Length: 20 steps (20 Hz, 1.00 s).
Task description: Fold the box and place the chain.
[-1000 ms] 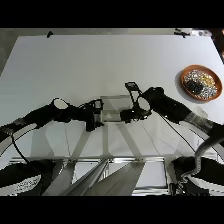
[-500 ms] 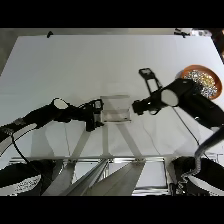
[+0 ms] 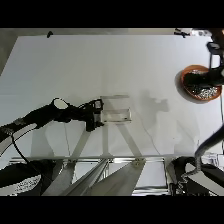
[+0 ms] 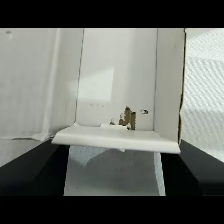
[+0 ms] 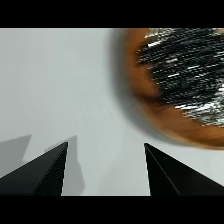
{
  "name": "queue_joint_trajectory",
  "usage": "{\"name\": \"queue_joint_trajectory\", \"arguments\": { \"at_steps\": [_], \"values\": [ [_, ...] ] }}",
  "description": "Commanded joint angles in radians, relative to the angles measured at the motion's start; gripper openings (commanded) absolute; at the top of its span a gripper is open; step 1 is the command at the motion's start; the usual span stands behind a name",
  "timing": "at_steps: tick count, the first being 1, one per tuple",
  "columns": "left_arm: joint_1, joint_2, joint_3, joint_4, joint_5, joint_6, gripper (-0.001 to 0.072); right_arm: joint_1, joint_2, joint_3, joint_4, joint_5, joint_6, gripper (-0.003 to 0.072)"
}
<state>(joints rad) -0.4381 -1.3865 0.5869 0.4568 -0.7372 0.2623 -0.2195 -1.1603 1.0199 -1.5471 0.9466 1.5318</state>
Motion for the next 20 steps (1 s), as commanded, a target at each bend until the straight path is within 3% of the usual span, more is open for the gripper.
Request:
{"name": "queue_joint_trajectory", "arguments": {
  "at_steps": [1,8,14,16,17,20],
  "values": [
    [0.000,0.000,0.000,0.000,0.000,0.000,0.0252,-0.200,-0.104,0.005,0.003,-0.161,-0.068,0.0520],
    [0.000,0.000,0.000,0.000,0.000,0.000,0.0252,-0.219,-0.306,0.005,0.003,-0.314,-0.037,0.0500],
    [0.000,0.000,0.000,0.000,0.000,0.000,0.0252,-0.202,-0.394,0.011,0.015,-0.274,-0.039,0.0499],
    [0.000,0.000,0.000,0.000,0.000,0.000,0.0252,-0.193,-0.409,0.011,0.017,-0.268,-0.041,0.0399],
    [0.000,0.000,0.000,0.000,0.000,0.000,0.0252,-0.187,-0.414,0.011,0.018,-0.268,-0.041,0.0395],
    [0.000,0.000,0.000,0.000,0.000,0.000,0.0252,-0.171,-0.415,0.011,0.018,-0.277,-0.041,0.0206]
  ]
}}
